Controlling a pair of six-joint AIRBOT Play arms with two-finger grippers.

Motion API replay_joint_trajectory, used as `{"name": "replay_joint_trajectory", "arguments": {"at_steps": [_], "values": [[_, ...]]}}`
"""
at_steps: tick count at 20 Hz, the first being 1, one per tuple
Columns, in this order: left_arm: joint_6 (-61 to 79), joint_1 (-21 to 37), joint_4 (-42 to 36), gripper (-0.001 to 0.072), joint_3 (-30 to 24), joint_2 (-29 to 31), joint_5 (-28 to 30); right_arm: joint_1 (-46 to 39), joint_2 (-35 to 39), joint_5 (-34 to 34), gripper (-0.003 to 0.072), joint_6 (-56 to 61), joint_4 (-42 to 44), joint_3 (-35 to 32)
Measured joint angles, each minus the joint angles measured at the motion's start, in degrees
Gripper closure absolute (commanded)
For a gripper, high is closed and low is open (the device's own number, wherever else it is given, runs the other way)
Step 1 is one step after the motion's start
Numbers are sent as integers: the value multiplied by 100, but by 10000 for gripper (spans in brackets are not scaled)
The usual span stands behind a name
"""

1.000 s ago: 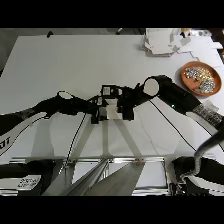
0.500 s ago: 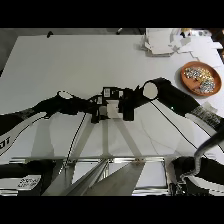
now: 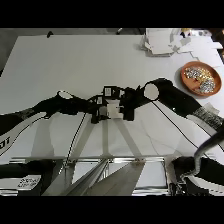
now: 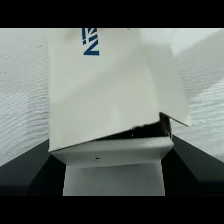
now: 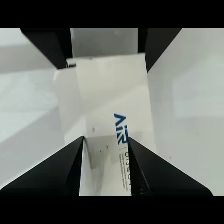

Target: Fold the box and place the chain.

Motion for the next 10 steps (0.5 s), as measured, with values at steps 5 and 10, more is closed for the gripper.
{"name": "replay_joint_trajectory", "arguments": {"at_steps": [5,10], "values": [[13,-2,20,527,-2,0,-7,26,4,214,346,-107,81,-2],[11,-2,2,527,-2,0,22,212,7,264,347,-146,157,-2]]}}
